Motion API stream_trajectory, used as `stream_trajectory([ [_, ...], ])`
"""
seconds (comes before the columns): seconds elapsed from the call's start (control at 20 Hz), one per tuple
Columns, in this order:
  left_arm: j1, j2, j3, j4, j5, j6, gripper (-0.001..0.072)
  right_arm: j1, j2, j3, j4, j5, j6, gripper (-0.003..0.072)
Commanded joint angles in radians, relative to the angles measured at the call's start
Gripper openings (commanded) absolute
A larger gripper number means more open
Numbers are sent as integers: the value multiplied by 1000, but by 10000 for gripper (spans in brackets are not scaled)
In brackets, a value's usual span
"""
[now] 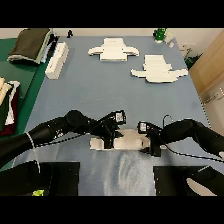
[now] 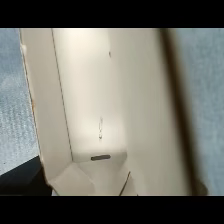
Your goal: Fold the box.
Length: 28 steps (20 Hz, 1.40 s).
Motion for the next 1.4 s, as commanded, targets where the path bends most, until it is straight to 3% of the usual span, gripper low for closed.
stream_trajectory([
  [0.0,0,1,0,0,1,0,16,40,-2,-2,1,15,0,632],
  [0.05,0,1,0,0,1,0,16,43,-8,-4,1,15,0,568],
  [0.2,0,1,0,0,0,0,16,43,-13,-5,-1,19,0,563],
  [0.35,0,1,0,0,1,0,16,43,25,-5,-4,17,29,598],
  [0.45,0,1,0,0,0,0,16,41,42,-6,-24,19,62,703],
  [0.5,0,1,0,0,0,0,16,35,42,-6,-26,18,63,715],
  [1.2,0,1,0,0,0,0,16,31,42,-30,-38,61,58,708],
  [1.25,0,1,0,0,1,0,16,31,39,-33,-37,64,56,697],
  [1.35,0,1,0,0,1,0,16,33,39,-33,-33,61,51,560],
])
